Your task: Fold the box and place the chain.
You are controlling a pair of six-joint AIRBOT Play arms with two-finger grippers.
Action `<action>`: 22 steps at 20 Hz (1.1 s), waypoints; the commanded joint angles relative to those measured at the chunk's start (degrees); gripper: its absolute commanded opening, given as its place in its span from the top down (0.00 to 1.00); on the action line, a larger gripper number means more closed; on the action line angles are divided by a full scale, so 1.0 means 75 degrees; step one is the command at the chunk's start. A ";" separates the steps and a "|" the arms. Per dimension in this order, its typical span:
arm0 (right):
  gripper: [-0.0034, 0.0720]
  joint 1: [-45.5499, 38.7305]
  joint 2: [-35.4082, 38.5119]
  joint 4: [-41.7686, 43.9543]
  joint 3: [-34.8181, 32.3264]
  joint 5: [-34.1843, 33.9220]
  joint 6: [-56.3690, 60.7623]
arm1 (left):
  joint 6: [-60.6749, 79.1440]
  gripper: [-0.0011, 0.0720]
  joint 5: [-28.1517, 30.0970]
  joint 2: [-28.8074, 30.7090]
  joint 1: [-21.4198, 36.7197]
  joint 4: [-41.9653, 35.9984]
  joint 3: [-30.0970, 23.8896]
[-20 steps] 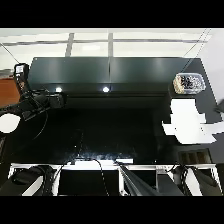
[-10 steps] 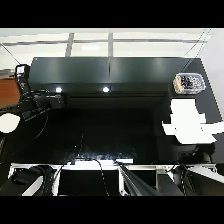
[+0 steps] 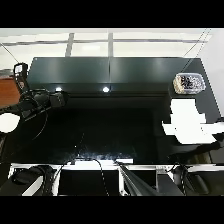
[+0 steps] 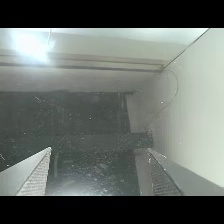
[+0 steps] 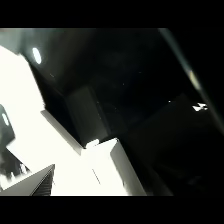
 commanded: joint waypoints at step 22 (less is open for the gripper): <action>0.89 0.0323 -0.0289 -0.0134 0.0152 0.0892 -0.0460 | 0.0000 0.03 0.0009 -0.0003 0.0006 -0.0184 0.0006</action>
